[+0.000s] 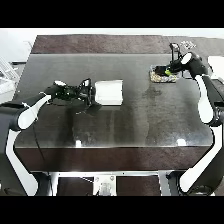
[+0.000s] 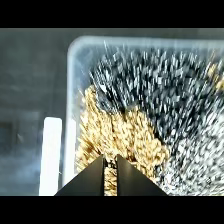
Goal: Fold the box and place the chain.
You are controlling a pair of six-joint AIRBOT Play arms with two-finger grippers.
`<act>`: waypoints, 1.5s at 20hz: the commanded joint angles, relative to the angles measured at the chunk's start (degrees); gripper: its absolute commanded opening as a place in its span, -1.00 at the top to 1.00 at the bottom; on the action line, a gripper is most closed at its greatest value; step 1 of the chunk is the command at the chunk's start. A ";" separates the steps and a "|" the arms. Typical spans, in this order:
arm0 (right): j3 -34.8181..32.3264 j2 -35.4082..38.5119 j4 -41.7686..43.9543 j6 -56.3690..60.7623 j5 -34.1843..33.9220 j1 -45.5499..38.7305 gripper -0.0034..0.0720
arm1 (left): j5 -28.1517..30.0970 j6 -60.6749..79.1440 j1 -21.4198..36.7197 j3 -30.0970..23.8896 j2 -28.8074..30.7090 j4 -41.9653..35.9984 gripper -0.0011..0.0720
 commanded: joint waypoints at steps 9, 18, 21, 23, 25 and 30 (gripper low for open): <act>3.21 21.14 -4.22 -0.96 11.80 3.43 0.87 | 0.07 0.02 0.04 0.07 0.02 0.00 -0.37; 3.21 40.92 -5.81 -3.30 13.53 17.68 0.87 | 0.09 0.02 0.04 0.07 0.00 0.02 -0.37; 3.21 43.45 -7.65 -3.48 13.53 23.65 0.87 | 0.07 0.02 0.04 0.07 0.02 0.00 -0.37; 3.21 43.74 -8.90 -3.45 13.77 26.93 0.87 | 0.09 0.02 0.04 0.07 0.02 0.00 -0.37; 3.19 43.67 -8.92 -3.45 14.32 29.66 0.87 | 0.07 0.02 0.04 0.07 0.02 0.02 -0.37; 2.51 43.45 -8.81 -3.39 14.29 34.95 0.87 | 0.09 0.02 0.04 0.07 0.02 0.00 -0.37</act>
